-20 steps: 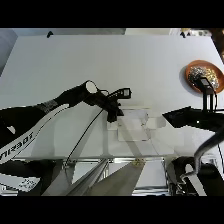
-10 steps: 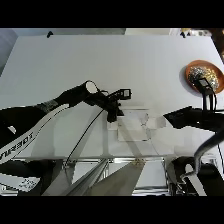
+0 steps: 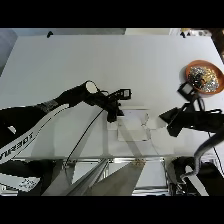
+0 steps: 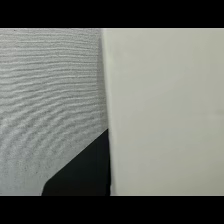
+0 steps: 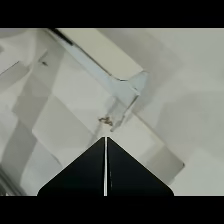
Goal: Fold the box and place the chain.
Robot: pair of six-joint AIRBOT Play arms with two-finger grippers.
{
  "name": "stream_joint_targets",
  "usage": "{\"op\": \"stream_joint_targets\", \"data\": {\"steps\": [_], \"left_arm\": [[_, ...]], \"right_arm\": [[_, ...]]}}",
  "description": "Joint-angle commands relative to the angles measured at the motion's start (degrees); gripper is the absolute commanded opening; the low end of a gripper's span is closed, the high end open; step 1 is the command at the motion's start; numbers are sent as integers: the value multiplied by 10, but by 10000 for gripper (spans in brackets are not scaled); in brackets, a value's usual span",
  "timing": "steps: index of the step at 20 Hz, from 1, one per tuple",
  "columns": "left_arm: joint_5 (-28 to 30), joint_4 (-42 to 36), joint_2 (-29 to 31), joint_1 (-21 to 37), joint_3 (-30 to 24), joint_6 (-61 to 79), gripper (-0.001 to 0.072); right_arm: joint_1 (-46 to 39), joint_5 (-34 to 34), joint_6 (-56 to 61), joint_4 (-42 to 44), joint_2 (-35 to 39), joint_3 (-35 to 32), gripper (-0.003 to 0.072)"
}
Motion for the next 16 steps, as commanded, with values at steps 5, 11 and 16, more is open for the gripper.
{"op": "stream_joint_targets", "data": {"steps": [5,11,16], "left_arm": [[0,0,0,0,0,0,8],[0,0,0,0,0,0,8],[0,0,0,0,0,0,8]], "right_arm": [[181,50,-58,-125,-92,1,17],[217,66,-38,-177,-39,-2,17],[217,-28,-39,-174,-18,-91,17]]}}
